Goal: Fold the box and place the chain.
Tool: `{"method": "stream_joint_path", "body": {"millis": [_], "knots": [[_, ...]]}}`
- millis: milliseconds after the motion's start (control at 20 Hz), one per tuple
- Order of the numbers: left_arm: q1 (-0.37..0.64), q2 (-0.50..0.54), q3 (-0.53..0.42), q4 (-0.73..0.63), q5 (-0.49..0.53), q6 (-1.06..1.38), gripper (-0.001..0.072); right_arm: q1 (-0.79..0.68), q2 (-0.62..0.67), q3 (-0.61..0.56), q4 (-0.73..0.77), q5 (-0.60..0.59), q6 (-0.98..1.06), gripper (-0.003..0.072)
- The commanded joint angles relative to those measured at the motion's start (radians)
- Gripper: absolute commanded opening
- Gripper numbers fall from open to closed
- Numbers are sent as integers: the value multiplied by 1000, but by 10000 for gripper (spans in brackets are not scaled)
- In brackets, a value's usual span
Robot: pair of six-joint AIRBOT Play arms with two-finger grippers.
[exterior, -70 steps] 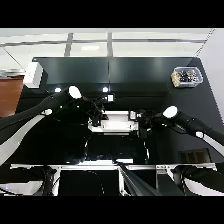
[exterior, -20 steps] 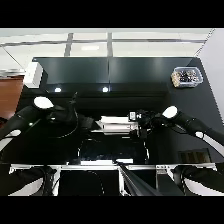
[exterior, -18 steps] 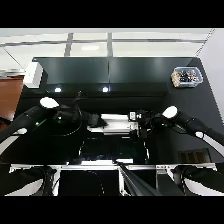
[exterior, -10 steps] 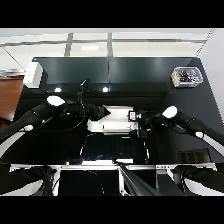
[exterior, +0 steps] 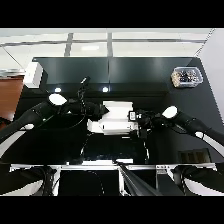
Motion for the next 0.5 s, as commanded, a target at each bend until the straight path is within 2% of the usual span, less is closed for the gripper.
{"method": "stream_joint_path", "body": {"millis": [0, 150, 450], "knots": [[-12, -1, 3, 79, 8, -79, 19, 1, 0, 0, 0, 0, 0, 181], [-13, -4, 5, 135, 19, -148, 20, 1, 0, 0, -1, 1, 0, 180], [-23, -53, 5, 155, -34, -217, 19, 1, 0, 0, -1, 1, 0, 180]]}}
